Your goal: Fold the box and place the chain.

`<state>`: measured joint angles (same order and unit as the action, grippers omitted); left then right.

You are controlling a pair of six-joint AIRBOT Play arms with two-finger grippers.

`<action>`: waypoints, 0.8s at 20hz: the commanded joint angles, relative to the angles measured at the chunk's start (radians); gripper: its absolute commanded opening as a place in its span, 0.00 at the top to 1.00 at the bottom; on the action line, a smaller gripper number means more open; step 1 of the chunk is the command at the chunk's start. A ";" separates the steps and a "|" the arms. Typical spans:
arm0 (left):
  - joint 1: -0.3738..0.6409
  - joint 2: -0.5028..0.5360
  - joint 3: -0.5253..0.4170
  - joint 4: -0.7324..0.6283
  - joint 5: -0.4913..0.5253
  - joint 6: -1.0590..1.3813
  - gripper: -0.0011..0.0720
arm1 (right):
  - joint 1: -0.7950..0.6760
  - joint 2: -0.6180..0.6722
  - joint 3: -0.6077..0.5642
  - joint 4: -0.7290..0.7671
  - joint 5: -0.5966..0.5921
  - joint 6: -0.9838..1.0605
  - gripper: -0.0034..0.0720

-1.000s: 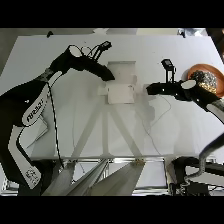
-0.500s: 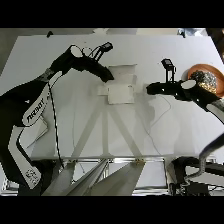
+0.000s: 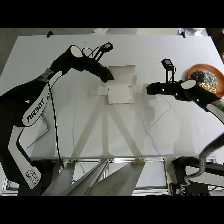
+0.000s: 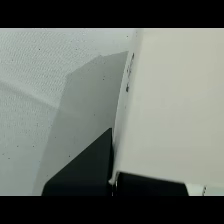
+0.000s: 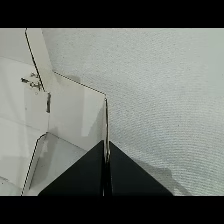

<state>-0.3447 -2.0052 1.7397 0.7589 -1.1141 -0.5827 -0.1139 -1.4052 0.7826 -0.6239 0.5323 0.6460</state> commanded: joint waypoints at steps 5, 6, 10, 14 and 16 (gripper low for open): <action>0.000 0.002 0.001 -0.003 -0.008 0.060 0.98 | -0.001 0.003 0.000 0.001 0.004 0.000 0.66; 0.002 0.005 0.001 -0.006 -0.030 0.098 0.98 | -0.001 0.013 0.001 -0.001 0.012 0.000 0.56; 0.029 0.063 0.001 -0.013 -0.132 0.142 0.98 | -0.001 0.141 0.002 -0.085 0.050 0.000 0.54; 0.044 0.156 0.001 -0.060 -0.227 0.208 0.98 | -0.001 0.319 0.002 -0.238 0.054 0.012 0.54; 0.036 0.182 0.001 -0.119 -0.269 0.274 0.98 | -0.001 0.389 0.002 -0.262 0.050 0.012 0.54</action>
